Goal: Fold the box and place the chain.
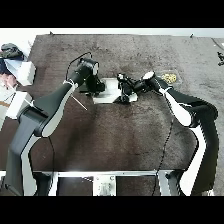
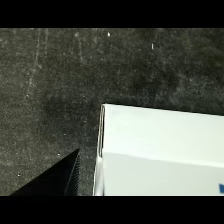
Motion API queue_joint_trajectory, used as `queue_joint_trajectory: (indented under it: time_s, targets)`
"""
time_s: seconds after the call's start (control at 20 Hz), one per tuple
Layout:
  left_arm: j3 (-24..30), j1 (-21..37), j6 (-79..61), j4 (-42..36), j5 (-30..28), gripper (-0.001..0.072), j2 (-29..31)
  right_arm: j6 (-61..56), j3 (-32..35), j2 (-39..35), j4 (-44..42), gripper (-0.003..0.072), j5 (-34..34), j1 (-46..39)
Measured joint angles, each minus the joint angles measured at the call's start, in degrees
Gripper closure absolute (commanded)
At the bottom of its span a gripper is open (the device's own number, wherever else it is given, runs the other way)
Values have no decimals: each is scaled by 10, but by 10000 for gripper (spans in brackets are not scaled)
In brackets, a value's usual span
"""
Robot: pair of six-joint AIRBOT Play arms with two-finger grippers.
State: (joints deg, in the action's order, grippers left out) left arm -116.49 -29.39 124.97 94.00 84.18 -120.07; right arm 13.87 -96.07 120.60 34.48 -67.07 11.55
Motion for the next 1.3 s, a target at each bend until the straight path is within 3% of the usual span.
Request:
queue_joint_trajectory:
  time_s: [0.1, 0.15, 0.4, 0.5, 0.55, 0.9, 1.3]
  targets:
    - [-3, -1, 1, 6, 3, 619, -5, 0, 0, 0, 0, 214, 0, 1]
    - [-3, -1, 2, 10, 5, 697, -7, 0, 0, 0, 0, 214, 0, 1]
    - [-5, -1, -7, 14, 8, 689, -10, 1, 0, 0, -1, 214, 0, 0]
    - [-4, -1, -16, 16, 7, 257, -12, 0, 0, 0, -1, 214, 0, 0]
    - [-3, 1, -24, 14, 8, 217, -13, 0, 0, 0, 0, 214, 0, 0]
    - [-6, -1, -122, -10, 1, 217, 20, 0, 0, 0, 0, 214, 0, -1]
    - [-3, 7, -251, -12, -20, 226, 125, 0, 0, 0, 0, 214, 0, -1]
